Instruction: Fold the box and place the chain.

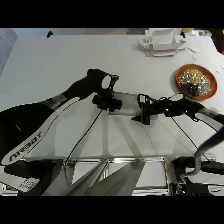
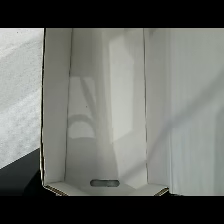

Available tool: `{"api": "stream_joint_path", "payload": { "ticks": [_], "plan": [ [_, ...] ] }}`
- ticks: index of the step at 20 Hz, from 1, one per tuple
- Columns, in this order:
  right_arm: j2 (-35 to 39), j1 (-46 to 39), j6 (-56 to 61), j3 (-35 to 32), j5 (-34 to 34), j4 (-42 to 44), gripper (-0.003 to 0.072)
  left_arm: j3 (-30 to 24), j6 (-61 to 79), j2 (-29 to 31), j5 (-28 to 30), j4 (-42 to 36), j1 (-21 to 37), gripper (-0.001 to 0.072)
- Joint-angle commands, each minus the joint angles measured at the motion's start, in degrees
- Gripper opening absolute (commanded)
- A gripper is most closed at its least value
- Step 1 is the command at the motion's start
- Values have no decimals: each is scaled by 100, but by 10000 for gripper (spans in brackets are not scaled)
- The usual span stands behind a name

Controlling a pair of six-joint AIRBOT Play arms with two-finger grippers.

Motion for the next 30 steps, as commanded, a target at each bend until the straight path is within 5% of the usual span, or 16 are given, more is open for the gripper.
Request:
{"api": "stream_joint_path", "payload": {
  "ticks": [1, 7, 9, 13, 16, 19, 23, 27, 30],
  "plan": [
    [4, -2, 2, 7, 4, 2, 413, 4, 387, 439, -564, 98, 125, 356],
    [4, -2, 2, 7, 4, 2, 413, -4, 2658, 1261, -1633, 63, 651, 355],
    [4, -2, 2, 7, 4, 2, 413, -4, 4044, 1429, -1460, -363, 914, 465],
    [4, -2, 2, 7, 4, 2, 413, -551, 7394, 1513, -603, -2155, 1314, 525],
    [4, -2, 2, 7, 4, 2, 413, -1742, 9757, 1510, 859, -2634, 1499, 674],
    [4, -2, 2, 7, 4, 2, 413, -2673, 11650, 1499, 1919, -2881, 1886, 698],
    [4, -2, 2, 7, 4, 2, 413, -2850, 13204, 1250, 2026, -3571, 2345, 701],
    [4, -2, 2, 7, 4, 2, 413, -2848, 14240, 719, 2105, -4859, 2258, 704],
    [4, -2, 2, 7, 4, 0, 413, -2848, 14673, 481, 2100, -5029, 2057, 704]
  ]
}}
